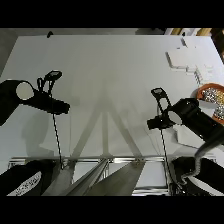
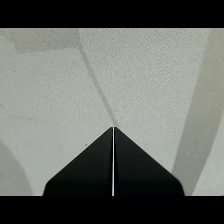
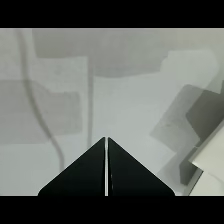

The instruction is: Fold the box and place the chain.

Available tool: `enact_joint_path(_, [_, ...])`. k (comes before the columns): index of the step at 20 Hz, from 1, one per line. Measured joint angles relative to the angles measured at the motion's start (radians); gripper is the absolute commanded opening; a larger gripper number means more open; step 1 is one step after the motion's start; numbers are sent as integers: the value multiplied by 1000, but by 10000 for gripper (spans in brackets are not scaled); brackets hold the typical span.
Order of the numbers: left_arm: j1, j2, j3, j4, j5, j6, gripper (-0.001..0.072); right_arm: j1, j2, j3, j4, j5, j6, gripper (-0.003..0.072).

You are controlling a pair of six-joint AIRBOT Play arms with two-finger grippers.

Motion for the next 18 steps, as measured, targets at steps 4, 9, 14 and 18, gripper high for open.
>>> enact_joint_path(4, [0,0,0,0,0,0,8,0,0,-2,-30,-37,-6,15])
enact_joint_path(9, [0,0,0,0,0,0,8,-93,0,-2,-271,49,-63,14])
enact_joint_path(14, [0,0,0,0,0,0,8,-428,0,-2,-410,92,-151,17])
enact_joint_path(18, [0,0,0,0,0,0,8,-736,0,-2,-453,75,-235,412])
